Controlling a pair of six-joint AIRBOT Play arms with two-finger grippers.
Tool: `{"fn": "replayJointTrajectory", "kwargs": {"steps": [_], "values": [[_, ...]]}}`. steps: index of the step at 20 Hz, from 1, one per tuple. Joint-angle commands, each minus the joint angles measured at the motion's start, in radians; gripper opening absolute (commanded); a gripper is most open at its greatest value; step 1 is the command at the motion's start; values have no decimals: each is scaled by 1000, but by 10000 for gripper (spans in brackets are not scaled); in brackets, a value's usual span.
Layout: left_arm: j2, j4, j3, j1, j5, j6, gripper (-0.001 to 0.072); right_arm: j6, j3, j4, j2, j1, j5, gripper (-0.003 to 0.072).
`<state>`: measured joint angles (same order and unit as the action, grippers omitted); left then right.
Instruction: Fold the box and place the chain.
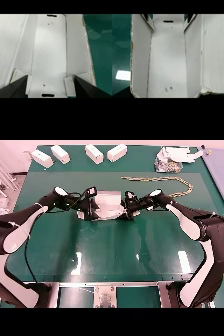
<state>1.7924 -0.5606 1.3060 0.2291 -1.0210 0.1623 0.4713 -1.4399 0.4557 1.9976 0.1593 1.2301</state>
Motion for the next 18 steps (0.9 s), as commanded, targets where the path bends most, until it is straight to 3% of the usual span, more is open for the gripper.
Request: {"fn": "replayJointTrajectory", "kwargs": {"steps": [1, 3, 4, 6, 7, 10, 18], "values": [[1, -4, 1, 1, -2, 6, 720, 0, 0, -1, 0, 1, 1, 575], [1, -12, 1, 1, 1, 7, 720, 0, 0, -1, 0, 1, 1, 575], [0, -18, 1, 1, 10, 7, 617, 0, 0, -1, 0, 1, 1, 575], [-5, -63, 1, 0, 38, 26, 141, 0, 0, -1, 0, 1, 1, 575], [-6, -74, 1, -2, 44, 30, 50, 0, 0, -1, 0, 1, 1, 575], [-6, -92, 1, -13, 35, 29, 17, 0, 0, -1, 0, 1, 1, 575], [-55, -42, 0, -100, -17, 30, 16, 0, 0, -1, 0, 1, 1, 575]]}}
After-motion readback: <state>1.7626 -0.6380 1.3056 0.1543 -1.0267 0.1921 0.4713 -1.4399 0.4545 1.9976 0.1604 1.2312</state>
